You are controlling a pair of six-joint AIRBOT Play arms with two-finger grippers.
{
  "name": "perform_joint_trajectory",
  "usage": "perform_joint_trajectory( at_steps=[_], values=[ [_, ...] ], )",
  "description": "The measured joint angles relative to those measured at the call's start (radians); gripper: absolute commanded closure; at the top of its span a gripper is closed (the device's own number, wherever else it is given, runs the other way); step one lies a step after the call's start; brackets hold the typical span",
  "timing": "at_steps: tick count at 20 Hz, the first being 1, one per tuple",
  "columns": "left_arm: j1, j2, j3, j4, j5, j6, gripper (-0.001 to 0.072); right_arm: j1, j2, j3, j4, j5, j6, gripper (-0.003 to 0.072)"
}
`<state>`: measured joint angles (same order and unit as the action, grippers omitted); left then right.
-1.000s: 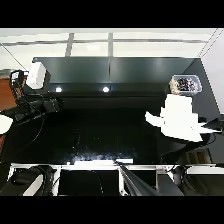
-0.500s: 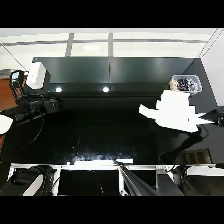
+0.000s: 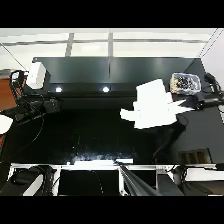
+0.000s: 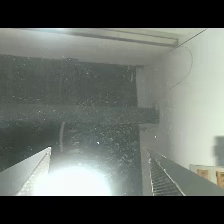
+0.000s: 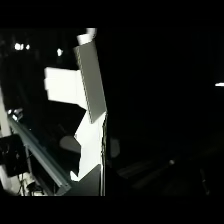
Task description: Fold the box and place the chain.
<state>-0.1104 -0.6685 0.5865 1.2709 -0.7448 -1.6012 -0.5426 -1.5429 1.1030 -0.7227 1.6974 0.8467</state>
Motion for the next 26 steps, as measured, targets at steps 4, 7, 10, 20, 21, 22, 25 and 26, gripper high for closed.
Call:
perform_joint_trajectory(
  at_steps=[4, 7, 10, 20, 21, 22, 25, 26],
  values=[
    [0.000, 0.000, 0.000, 0.000, 0.001, 0.000, 0.0008, 0.164, 0.039, 0.000, 0.025, -0.060, 0.061, 0.0668],
    [0.000, 0.000, 0.000, -0.003, 0.002, 0.000, 0.0008, 0.285, 0.100, -0.006, 0.033, -0.122, 0.100, 0.0668],
    [0.000, 0.000, 0.000, -0.041, -0.008, 0.011, 0.0008, 0.407, 0.208, -0.061, 0.032, -0.214, 0.115, 0.0668],
    [-0.002, -0.113, 0.000, -0.383, -0.203, 0.278, 0.0008, 0.605, 0.702, -0.528, 0.015, -0.583, -0.037, 0.0668],
    [-0.002, -0.148, 0.000, -0.439, -0.222, 0.332, 0.0007, 0.615, 0.727, -0.560, 0.015, -0.594, -0.044, 0.0668],
    [-0.002, -0.182, 0.000, -0.494, -0.237, 0.383, 0.0008, 0.624, 0.744, -0.583, 0.015, -0.603, -0.047, 0.0668],
    [-0.002, -0.294, 0.000, -0.642, -0.262, 0.561, 0.0008, 0.658, 0.774, -0.625, 0.016, -0.621, -0.049, 0.0668],
    [-0.002, -0.333, 0.001, -0.681, -0.269, 0.615, 0.0007, 0.666, 0.779, -0.631, 0.016, -0.628, -0.048, 0.0668]
  ],
)
